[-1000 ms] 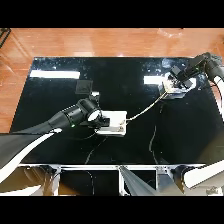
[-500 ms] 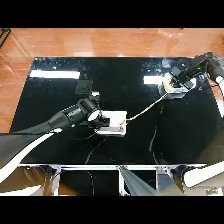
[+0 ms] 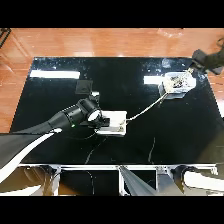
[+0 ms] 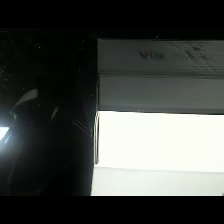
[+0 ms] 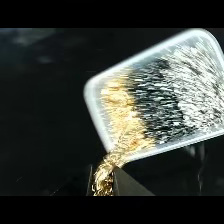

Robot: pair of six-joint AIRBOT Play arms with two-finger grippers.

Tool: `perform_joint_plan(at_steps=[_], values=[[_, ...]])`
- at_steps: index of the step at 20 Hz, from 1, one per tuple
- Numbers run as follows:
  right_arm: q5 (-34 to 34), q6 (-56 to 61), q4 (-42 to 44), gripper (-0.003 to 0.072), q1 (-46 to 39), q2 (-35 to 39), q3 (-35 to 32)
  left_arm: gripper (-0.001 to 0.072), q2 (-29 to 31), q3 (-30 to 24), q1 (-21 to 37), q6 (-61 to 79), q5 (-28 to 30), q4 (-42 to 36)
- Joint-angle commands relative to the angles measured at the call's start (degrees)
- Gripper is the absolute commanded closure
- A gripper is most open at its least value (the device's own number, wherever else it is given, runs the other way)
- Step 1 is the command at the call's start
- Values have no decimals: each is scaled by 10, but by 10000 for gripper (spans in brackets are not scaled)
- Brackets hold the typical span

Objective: Fold the box and place the chain.

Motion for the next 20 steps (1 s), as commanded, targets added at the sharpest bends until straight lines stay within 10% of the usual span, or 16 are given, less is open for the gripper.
perform_joint_plan(at_steps=[1, 12, 20], values=[[-48, -72, 38, 666, -4, 94, 1, 682, 0, 0, 0, 0, 1, 1], [-103, -92, 88, 666, 71, 353, -130, 682, 0, 0, 0, 4, 1, 2], [-25, -53, 164, 666, 266, 377, -292, 682, 0, 0, 0, 4, 1, 2]])
